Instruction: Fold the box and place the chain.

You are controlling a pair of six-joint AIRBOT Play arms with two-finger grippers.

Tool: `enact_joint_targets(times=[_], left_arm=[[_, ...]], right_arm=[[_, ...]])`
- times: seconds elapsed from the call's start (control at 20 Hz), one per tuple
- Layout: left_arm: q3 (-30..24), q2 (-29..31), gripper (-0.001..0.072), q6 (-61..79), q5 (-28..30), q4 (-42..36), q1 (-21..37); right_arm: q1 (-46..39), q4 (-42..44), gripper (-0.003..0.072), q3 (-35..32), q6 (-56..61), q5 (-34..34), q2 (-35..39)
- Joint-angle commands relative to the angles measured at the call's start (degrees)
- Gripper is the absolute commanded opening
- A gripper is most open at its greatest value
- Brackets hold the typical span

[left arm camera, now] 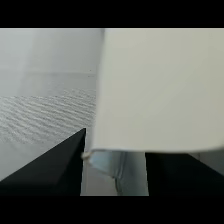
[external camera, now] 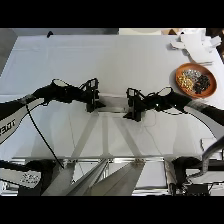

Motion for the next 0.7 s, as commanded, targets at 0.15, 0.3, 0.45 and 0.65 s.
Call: enact_joint_targets(times=[0.15, 0.3, 0.45, 0.65], left_arm=[[0.0, 2.45, 0.0415, 0.13, -3.37, -0.15, 4.2], [-0.02, 6.21, 0.0414, 0.09, -7.45, 2.49, 9.42], [-0.02, 10.1, 0.0408, -0.17, -11.3, 8.35, 13.35], [-0.02, 14.34, 0.001, -7.61, -19.67, 11.91, 13.62]], right_arm=[[0.02, 0.0, 0.0518, 0.04, 0.02, 0.13, -0.02], [0.02, 0.0, 0.0518, 0.04, 0.02, 0.13, -0.02], [0.02, 0.0, 0.0518, 0.04, 0.02, 0.13, -0.02], [0.02, 0.0, 0.0518, 0.04, 0.02, 0.13, -0.02]])
